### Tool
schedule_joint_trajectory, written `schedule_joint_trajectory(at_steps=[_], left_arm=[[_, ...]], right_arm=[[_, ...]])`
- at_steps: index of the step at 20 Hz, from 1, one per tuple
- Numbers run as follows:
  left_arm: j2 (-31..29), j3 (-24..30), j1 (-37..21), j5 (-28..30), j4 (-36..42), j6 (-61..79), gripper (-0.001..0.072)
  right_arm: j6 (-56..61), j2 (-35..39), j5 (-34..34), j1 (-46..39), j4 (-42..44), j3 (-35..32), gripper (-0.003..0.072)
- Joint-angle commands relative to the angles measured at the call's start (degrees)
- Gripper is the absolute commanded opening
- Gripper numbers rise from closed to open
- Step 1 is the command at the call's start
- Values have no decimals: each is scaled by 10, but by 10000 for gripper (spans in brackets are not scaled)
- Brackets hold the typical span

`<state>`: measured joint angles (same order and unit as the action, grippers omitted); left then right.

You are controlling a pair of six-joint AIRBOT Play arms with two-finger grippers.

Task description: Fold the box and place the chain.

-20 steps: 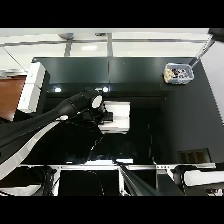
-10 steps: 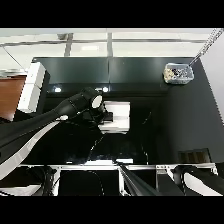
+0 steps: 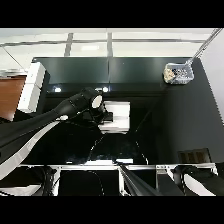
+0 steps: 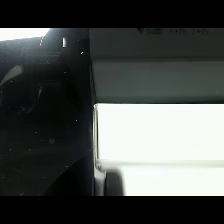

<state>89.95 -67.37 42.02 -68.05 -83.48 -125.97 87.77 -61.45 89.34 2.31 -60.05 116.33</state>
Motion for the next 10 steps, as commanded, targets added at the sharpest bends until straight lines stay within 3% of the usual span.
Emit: schedule_joint_trajectory(at_steps=[1,5,10], left_arm=[[0,0,0,0,0,0,29],[0,0,0,0,0,0,29],[0,0,0,0,0,0,29]], right_arm=[[-1,2,106,19,61,-56,19],[-7,2,76,112,63,-184,20],[-21,1,-121,230,95,-376,20]])
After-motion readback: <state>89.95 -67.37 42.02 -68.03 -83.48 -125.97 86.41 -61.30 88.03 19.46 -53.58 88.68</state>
